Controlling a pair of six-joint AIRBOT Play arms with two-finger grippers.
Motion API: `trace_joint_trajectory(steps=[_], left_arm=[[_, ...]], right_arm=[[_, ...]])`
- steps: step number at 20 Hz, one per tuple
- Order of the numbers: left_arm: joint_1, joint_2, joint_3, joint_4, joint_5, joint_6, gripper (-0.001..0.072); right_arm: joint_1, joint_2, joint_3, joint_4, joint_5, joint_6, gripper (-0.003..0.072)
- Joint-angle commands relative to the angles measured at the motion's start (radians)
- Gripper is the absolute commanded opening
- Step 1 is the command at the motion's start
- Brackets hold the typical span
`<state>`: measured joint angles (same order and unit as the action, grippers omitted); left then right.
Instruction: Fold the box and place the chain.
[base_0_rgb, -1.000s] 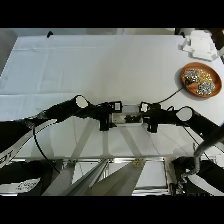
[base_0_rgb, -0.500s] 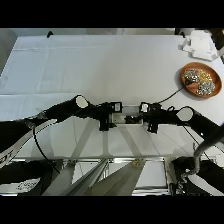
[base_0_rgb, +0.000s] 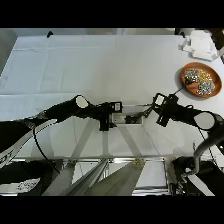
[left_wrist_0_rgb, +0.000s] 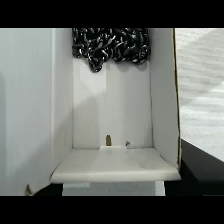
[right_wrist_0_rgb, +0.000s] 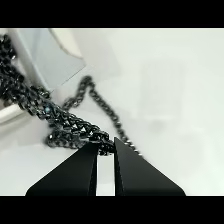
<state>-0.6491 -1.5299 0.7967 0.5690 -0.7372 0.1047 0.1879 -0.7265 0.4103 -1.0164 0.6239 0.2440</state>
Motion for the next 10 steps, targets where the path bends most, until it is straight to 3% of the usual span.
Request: trace_joint_trajectory(steps=[1,6,10], left_arm=[[-0.001,0.000,0.000,0.000,0.000,0.000,0.0434],[-0.001,0.000,0.000,0.000,0.000,0.000,0.0434],[-0.001,0.000,0.000,0.000,0.000,0.000,0.0434]], right_arm=[[-0.006,0.156,0.001,0.059,0.047,0.015,0.0018],[-0.006,0.328,0.001,0.312,0.146,-0.099,0.0018],[-0.006,0.369,0.001,0.557,0.206,-0.204,0.0018]])
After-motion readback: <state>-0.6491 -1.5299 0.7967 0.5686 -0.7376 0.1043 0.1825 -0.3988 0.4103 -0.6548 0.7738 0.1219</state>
